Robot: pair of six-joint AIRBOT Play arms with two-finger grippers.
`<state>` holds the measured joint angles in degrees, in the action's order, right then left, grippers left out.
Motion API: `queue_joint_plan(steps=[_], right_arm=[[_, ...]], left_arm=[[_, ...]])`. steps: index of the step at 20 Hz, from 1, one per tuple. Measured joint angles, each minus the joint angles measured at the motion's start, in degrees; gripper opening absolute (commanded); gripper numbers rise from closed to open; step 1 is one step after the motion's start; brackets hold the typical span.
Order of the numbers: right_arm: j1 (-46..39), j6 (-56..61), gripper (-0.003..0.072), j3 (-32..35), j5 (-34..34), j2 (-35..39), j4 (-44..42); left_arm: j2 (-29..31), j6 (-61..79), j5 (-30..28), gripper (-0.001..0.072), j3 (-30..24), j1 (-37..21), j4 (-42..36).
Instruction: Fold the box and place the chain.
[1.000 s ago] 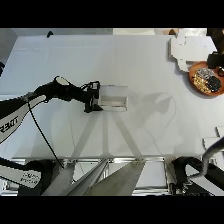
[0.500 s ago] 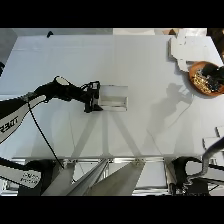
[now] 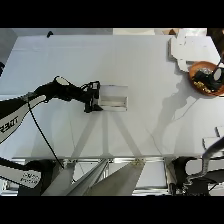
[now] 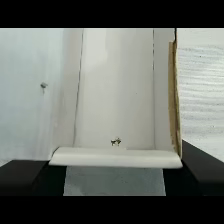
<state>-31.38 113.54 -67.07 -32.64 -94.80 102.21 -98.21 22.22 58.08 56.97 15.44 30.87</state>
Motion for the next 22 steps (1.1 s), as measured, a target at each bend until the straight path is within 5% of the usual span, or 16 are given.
queue_joint_plan(steps=[3, 4, 15, 22], right_arm=[[-0.1, 0.5, 0.0048, -0.1, -0.1, -1.2, -0.5], [-0.1, 0.4, 0.002, -0.2, -0.5, -1.2, -0.8], [0.0, -5.7, 0.0018, -0.3, -3.9, 7.5, -0.8], [0.0, -18.4, 0.0016, -0.2, -13.6, 19.1, -0.7]], left_arm=[[0.0, 0.0, 0.0, 0.0337, 0.0, 0.0, 0.0], [0.0, 0.0, 0.0, 0.0337, 0.0, 0.0, 0.0], [0.0, 0.0, 0.0, 0.0337, 0.0, 0.0, 0.0], [0.0, 0.0, 0.0, 0.0337, 0.0, 0.0, 0.0]])
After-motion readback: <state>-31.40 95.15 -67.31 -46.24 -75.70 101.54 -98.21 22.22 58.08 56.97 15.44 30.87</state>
